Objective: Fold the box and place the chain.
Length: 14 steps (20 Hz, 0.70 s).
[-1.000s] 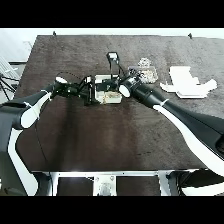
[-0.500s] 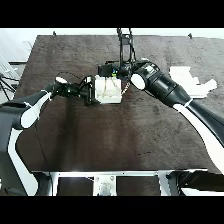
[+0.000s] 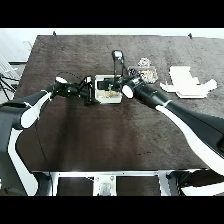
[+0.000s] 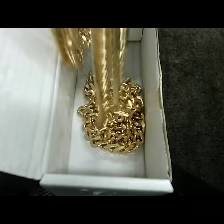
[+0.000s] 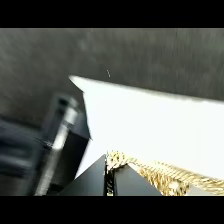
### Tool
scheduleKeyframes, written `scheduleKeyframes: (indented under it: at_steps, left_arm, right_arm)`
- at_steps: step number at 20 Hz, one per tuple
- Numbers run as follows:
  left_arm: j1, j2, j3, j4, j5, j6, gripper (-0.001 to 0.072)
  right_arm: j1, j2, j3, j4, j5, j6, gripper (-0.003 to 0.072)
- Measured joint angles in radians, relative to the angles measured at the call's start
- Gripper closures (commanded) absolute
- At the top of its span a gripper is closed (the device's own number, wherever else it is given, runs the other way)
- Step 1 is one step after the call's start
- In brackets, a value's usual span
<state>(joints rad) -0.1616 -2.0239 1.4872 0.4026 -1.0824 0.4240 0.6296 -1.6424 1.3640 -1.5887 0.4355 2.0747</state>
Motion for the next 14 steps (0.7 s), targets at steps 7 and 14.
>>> scheduleKeyframes:
  at_steps: [7,14]
  left_arm:
    - [0.0,0.0,0.0,0.0,0.0,0.0,0.0243]
    - [0.0,0.0,0.0,0.0,0.0,0.0,0.0243]
  right_arm:
    - [0.007,-0.025,-0.005,0.073,0.005,-0.078,0.032]
    - [-0.097,0.073,-0.027,0.005,0.134,-0.195,0.023]
